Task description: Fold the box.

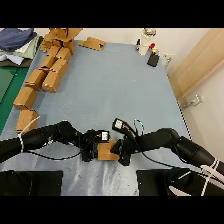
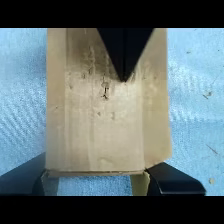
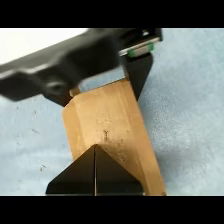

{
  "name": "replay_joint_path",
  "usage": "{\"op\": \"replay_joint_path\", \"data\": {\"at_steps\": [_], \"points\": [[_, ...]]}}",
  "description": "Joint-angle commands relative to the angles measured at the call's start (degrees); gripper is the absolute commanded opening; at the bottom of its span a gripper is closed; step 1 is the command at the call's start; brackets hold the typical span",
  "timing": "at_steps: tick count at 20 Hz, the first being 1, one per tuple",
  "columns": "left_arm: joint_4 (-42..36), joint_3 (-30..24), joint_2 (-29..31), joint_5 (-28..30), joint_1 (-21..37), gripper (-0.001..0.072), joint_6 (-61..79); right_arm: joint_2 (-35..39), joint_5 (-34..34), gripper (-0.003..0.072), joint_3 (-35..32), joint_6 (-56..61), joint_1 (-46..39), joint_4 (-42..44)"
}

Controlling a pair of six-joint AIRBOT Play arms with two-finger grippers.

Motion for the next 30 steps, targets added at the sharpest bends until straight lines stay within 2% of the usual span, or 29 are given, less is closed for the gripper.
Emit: {"op": "replay_joint_path", "data": {"at_steps": [1,5,10,11,12,13,20,21,23,30], "points": [[0.0,0.1,0.0,0.0,0.0,0.0512,0.0,0.9,5.0,0.0003,-0.1,5.4,6.8,-11.7],[0.0,0.1,0.0,0.0,0.1,0.0512,0.0,5.0,7.6,0.0003,-0.1,11.0,11.7,-20.4],[0.0,0.1,0.0,0.0,0.1,0.0512,0.0,9.7,7.7,0.0009,-0.1,12.2,12.8,-25.0],[0.0,0.1,0.0,0.0,0.1,0.0512,0.0,10.5,7.7,0.0085,-0.1,12.1,12.8,-25.3],[0.0,0.1,0.0,0.0,0.1,0.0512,0.0,11.3,7.9,0.0288,-0.1,12.1,12.8,-25.2],[0.0,0.1,0.0,0.0,0.0,0.0512,0.0,11.8,8.0,0.0415,-0.1,11.6,12.8,-25.2],[0.0,0.1,0.0,0.0,0.1,0.0512,0.0,10.6,5.7,0.0416,-0.5,3.6,12.8,-23.6],[0.0,0.1,0.0,0.0,0.1,0.0512,0.0,10.6,5.7,0.0455,-1.0,3.5,12.8,-24.1],[0.0,0.1,0.0,0.0,0.1,0.0512,0.0,11.5,5.7,0.0455,-2.2,3.5,13.6,-24.8],[0.0,0.1,0.0,0.0,0.0,0.0512,0.0,14.5,13.7,0.0455,-6.7,8.3,17.7,-36.7]]}}
